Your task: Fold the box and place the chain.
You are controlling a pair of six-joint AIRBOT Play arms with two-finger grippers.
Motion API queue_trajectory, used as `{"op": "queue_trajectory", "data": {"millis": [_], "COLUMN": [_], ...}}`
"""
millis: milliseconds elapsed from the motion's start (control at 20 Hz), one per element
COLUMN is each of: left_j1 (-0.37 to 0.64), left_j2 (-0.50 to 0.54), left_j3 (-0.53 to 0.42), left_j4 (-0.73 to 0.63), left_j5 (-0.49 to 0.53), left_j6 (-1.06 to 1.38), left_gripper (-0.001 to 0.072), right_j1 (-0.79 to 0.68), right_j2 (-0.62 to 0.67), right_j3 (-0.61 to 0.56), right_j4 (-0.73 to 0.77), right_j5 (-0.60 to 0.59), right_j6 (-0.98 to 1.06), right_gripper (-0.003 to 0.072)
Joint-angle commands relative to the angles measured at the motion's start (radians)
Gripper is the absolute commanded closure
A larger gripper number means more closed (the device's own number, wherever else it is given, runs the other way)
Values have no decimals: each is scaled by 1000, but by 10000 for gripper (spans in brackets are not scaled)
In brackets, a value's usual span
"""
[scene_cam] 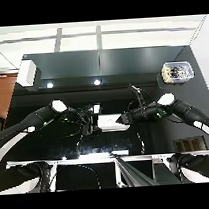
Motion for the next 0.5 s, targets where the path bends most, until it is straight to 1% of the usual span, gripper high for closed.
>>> {"op": "queue_trajectory", "data": {"millis": [0,100,200,300,350,400,450], "left_j1": [0,0,2,2,2,2,2], "left_j2": [0,0,0,1,1,5,14], "left_j3": [0,0,1,2,6,11,16], "left_j4": [0,0,0,0,0,1,2], "left_j5": [0,0,1,1,0,-1,3], "left_j6": [-1,-1,-2,-1,-2,-14,-31], "left_gripper": [244,243,242,234,159,17,-11], "right_j1": [-2,-34,-96,-182,-231,-288,-342], "right_j2": [-1,5,31,92,132,180,226], "right_j3": [0,13,45,83,100,114,119], "right_j4": [-16,-16,-18,-45,-86,-149,-205], "right_j5": [-3,46,169,285,324,351,363], "right_j6": [-2,-3,-3,-2,2,23,50], "right_gripper": [681,681,680,680,680,680,680]}}
